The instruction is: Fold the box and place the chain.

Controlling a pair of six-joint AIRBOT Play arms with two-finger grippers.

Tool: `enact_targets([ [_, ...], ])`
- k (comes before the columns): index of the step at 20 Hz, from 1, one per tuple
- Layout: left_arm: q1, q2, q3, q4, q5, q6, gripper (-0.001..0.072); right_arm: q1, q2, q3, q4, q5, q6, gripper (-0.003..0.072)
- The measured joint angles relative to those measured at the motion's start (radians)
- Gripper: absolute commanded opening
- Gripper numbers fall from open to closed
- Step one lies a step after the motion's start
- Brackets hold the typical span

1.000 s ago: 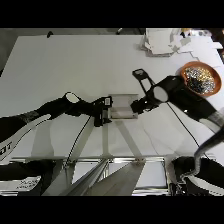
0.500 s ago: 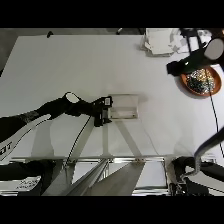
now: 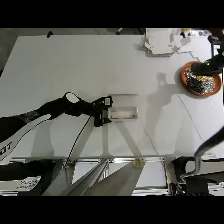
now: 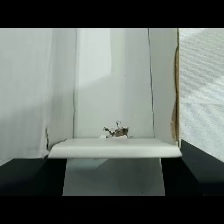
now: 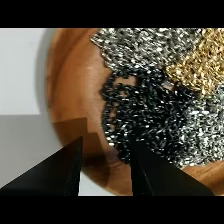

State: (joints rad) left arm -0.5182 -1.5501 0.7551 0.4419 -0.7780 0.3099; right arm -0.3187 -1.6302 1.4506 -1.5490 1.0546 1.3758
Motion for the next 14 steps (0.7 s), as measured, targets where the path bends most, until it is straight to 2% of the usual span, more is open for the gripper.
enact_targets([
  [9, 0.0, 0.0, 0.0, 0.0, 0.0, 0.0, 0.0272, -0.109, -0.076, 0.003, 0.009, 0.024, 0.06, 0.0289],
  [13, 0.0, 0.0, 0.0, 0.0, -0.001, 0.0, 0.0272, -0.117, -0.104, 0.003, 0.034, 0.028, 0.064, 0.0248],
  [14, 0.0, 0.0, 0.0, 0.0, -0.001, 0.0, 0.0272, -0.118, -0.111, 0.003, 0.039, 0.029, 0.064, 0.0211],
])
